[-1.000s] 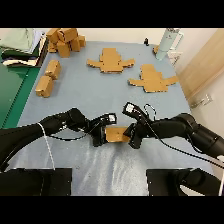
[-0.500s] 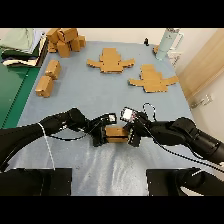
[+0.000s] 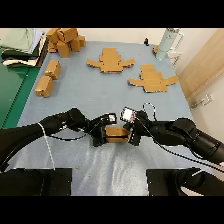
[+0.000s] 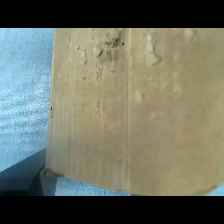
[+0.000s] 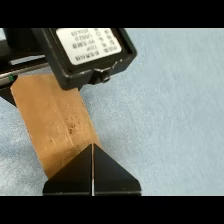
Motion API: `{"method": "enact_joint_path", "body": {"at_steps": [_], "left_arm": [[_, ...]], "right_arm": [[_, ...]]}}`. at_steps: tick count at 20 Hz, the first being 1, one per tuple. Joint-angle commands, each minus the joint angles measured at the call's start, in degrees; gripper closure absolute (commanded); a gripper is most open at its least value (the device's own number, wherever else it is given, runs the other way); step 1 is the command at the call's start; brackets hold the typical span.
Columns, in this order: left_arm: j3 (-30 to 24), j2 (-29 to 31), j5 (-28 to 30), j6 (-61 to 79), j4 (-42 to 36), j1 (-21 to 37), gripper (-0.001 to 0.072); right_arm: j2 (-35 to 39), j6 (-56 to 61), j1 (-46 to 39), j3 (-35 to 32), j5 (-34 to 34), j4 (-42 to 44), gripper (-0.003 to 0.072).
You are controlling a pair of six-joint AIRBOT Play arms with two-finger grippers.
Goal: Fold the box.
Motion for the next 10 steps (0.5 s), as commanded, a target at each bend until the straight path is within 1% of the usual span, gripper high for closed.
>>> {"method": "enact_joint_path", "body": {"at_steps": [1,6,10], "left_arm": [[0.0,0.0,0.0,0.0,0.0,0.0,0.0229],[0.0,0.0,0.0,0.0,0.0,0.0,0.0229],[0.0,0.0,0.0,0.0,0.0,0.0,0.0229]], "right_arm": [[-0.1,-0.6,0.1,0.0,0.5,-0.4,0.0685],[-1.4,-1.3,0.6,0.0,0.4,0.1,0.0685],[-1.4,-1.5,4.6,-0.2,0.0,0.0,0.0685]]}}
